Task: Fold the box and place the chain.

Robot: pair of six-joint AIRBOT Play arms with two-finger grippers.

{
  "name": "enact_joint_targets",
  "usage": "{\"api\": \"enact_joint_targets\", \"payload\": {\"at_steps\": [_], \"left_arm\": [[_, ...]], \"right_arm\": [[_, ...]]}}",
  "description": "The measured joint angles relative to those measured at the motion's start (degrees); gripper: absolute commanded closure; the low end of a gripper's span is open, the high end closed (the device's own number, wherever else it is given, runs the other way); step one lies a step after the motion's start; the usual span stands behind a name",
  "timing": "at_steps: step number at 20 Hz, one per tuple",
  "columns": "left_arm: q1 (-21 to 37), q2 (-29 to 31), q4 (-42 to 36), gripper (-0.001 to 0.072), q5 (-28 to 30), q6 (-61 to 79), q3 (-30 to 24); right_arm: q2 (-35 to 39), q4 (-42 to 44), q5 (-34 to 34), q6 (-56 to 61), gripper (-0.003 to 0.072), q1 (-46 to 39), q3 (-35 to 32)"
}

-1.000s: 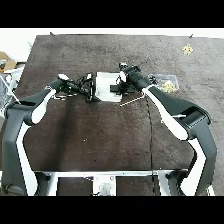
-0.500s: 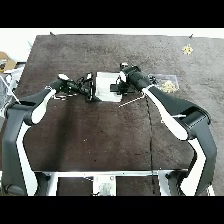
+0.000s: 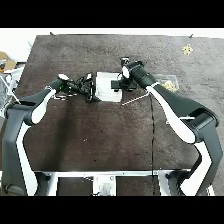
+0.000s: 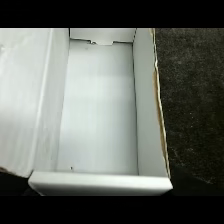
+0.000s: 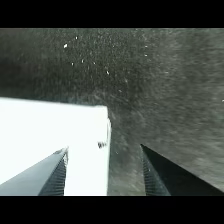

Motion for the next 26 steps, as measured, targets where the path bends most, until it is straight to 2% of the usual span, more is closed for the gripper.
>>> {"api": "enact_joint_targets", "payload": {"at_steps": [2,3,4,5,11,15,26], "left_arm": [[0.0,0.0,0.0,0.0318,0.0,0.0,0.0],[0.0,0.0,0.0,0.0318,0.0,0.0,0.0],[0.0,0.0,0.0,0.0318,0.0,0.0,0.0],[0.0,0.0,0.0,0.0318,0.0,0.0,0.0],[0.0,0.0,0.0,0.0318,0.0,0.0,0.0],[0.0,0.0,0.0,0.0318,0.0,0.0,0.0],[0.0,0.0,0.0,0.0318,0.0,0.0,0.0]], "right_arm": [[2.6,0.0,0.9,-4.3,0.0182,-0.9,0.0],[4.0,-0.1,1.0,-6.5,0.0208,-1.7,0.2],[5.7,-0.7,1.0,-8.8,0.0433,-2.8,0.2],[7.1,-1.3,1.1,-10.9,0.0487,-4.2,0.2],[9.2,-2.8,3.1,-18.4,0.049,-16.9,0.2],[6.3,3.1,3.4,-23.8,0.049,-23.6,0.2],[-0.8,9.3,3.6,-28.0,0.0471,-26.9,0.2]]}}
